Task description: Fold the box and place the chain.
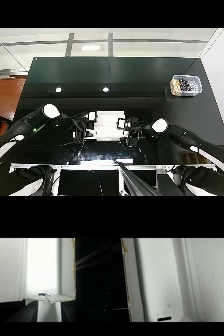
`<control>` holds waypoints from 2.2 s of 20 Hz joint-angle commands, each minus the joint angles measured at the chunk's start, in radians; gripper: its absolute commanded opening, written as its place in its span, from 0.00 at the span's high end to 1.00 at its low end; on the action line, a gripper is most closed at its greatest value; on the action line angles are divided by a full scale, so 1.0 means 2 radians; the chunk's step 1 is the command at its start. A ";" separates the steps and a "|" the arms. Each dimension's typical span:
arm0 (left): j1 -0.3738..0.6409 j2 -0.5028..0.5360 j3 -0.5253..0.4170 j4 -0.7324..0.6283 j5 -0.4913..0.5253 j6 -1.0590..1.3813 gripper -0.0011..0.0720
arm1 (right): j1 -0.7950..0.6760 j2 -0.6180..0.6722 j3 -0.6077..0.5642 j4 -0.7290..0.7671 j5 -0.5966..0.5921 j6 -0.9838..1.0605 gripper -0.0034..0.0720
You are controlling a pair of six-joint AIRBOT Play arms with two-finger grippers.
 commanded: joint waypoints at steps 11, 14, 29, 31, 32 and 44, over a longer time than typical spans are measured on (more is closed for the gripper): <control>0.000 -0.025 0.000 -0.076 0.001 0.000 0.79 | 0.000 0.000 0.000 0.000 0.000 0.000 0.40; 0.000 -0.027 0.000 -0.076 0.003 0.000 0.79 | 0.000 0.000 0.000 0.000 0.000 0.000 0.40; -0.037 -0.026 0.000 -0.041 0.029 0.002 0.75 | 0.000 0.000 0.000 0.000 0.000 0.000 0.40; -0.037 -0.026 0.000 -0.041 0.029 0.002 0.75 | 0.000 0.000 0.000 0.000 0.000 0.000 0.40; -0.038 -0.026 0.000 -0.041 0.029 0.002 0.75 | 0.000 0.000 0.000 0.000 0.000 0.000 0.40; -0.032 -0.006 0.001 0.013 0.019 -0.066 0.94 | 0.000 0.000 0.000 0.000 0.000 0.000 0.40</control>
